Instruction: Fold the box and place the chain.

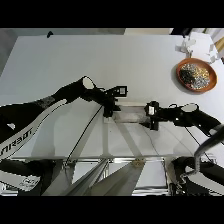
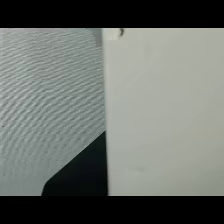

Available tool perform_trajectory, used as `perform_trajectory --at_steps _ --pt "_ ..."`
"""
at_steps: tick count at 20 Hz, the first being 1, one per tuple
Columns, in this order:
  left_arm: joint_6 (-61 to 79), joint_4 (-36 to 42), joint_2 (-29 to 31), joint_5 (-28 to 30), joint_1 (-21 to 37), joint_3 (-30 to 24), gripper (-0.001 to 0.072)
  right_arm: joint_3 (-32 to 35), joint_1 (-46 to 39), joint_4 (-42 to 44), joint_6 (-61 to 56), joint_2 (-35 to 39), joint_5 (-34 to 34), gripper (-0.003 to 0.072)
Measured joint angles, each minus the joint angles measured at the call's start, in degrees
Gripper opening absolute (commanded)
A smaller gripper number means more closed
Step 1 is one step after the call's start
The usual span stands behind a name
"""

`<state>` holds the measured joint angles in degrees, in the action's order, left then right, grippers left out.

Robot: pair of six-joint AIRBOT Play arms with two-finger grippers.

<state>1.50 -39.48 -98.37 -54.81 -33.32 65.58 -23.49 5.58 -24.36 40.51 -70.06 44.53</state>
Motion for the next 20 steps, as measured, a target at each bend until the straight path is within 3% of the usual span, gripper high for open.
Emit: perform_trajectory --at_steps 3,12,20 --pt "0.0 0.0 0.0 0.0 0.0 0.0 0.0010 -1.3 0.0 0.5 0.2 -2.0 0.8 0.0632" --pt "0.0 0.0 0.0 0.0 0.0 0.0 0.0010 -2.4 -0.9 0.7 0.2 -3.8 2.3 0.0396" --pt "0.0 0.0 0.0 0.1 0.0 0.0 0.0010 -2.4 -1.0 0.8 0.1 -3.8 2.1 0.0417"
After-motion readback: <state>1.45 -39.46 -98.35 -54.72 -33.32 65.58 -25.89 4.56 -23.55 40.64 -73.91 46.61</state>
